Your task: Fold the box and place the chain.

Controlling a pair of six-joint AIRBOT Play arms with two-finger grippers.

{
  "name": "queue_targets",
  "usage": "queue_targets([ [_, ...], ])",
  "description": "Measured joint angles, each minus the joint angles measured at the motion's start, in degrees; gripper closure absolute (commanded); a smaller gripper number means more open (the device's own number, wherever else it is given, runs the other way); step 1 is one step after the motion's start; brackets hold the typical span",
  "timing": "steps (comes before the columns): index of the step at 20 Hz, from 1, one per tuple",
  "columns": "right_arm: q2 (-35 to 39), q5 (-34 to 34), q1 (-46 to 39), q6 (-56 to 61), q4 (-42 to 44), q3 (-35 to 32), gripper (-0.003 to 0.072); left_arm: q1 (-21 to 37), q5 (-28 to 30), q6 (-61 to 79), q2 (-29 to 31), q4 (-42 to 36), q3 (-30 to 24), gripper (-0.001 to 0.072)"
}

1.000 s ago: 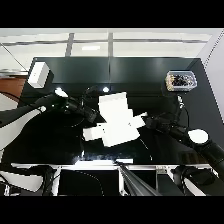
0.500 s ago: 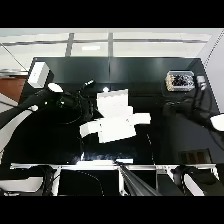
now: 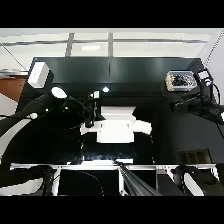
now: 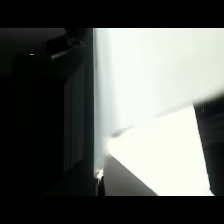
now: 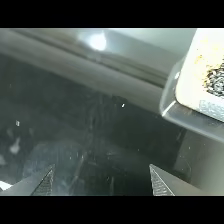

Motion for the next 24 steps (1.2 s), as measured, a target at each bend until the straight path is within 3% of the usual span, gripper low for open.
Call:
queue_targets([
  [9,-1.92,8.7,0.2,-18.73,11.8,-2.25,-0.0011,-0.55,5.68,12.26,-0.11,-5.55,-4.24,0.0686],
  [16,-4.02,6.43,7.5,-25.18,14.95,-5.68,-0.001,-4.96,12.59,4.57,-0.2,3.96,-4.5,0.0685],
  [24,-4.52,4.5,14.53,-28.15,12.09,-8.98,-0.0011,-5.57,14.05,2.16,-0.2,5.4,-4.52,0.0684],
])
